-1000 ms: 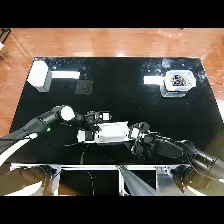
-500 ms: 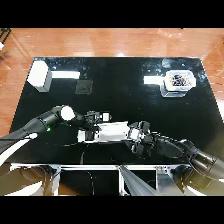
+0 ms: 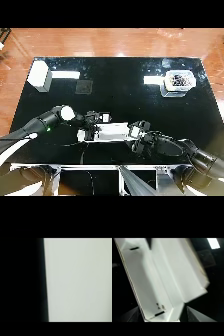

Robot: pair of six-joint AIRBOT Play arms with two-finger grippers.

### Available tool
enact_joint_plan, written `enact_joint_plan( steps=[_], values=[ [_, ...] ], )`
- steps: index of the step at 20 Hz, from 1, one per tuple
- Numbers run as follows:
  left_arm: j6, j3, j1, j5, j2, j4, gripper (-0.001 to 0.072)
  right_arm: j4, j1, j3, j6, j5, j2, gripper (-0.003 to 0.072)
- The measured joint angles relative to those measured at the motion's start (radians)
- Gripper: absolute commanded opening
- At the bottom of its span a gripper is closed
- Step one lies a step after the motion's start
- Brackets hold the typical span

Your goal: Fold the box and place the chain.

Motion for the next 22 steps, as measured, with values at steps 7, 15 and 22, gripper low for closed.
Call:
enact_joint_plan(
  steps=[7,15,22],
  values=[
    [0.003,0.0,0.0,-0.001,0.0,0.0,0.0018,0.004,-0.027,0.03,0.0,-0.021,-0.039,0.0691],
    [0.013,0.0,0.0,-0.001,0.0,0.0,0.0018,0.007,-0.029,0.058,-0.002,-0.063,-0.071,0.0691],
    [0.065,0.0,-0.011,-0.001,0.001,0.002,0.0018,0.013,-0.029,0.061,-0.013,-0.106,-0.076,0.0691]
  ],
)
